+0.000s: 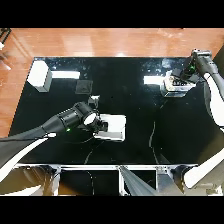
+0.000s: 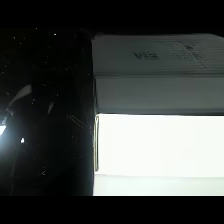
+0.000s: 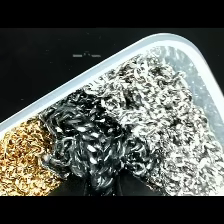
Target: Fold the box and place the chain.
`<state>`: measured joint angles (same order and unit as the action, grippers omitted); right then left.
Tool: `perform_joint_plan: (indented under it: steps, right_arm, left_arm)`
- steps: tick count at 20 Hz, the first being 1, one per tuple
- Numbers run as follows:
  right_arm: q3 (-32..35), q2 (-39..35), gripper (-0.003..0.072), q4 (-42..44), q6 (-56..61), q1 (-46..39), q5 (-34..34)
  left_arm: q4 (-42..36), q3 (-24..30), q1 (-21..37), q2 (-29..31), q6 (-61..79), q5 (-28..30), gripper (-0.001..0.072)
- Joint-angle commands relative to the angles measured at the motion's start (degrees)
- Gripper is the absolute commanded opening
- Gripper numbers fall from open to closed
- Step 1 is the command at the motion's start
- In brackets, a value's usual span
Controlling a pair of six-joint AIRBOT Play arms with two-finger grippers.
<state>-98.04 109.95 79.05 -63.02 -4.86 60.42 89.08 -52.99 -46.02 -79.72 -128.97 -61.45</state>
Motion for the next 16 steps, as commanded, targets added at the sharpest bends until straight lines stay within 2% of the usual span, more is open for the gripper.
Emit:
perform_joint_plan:
  steps: [1, 7, 16]
  right_arm:
    - [0.0, -0.4, 0.0026, 1.5, -1.3, 0.0, 0.6]
    - [-0.1, -8.3, 0.0024, 2.2, -8.3, -1.5, 1.6]
    - [-0.2, -28.2, 0.0023, 11.9, -20.4, -3.3, 1.8]
  left_arm:
    - [0.0, 0.0, 0.0, 0.0, 0.0, 0.1, 0.0020]
    - [0.0, 0.0, 0.0, 0.0, 0.0, 0.2, 0.0020]
    - [0.0, 0.0, 0.0, 0.0, 0.0, 1.2, 0.0020]
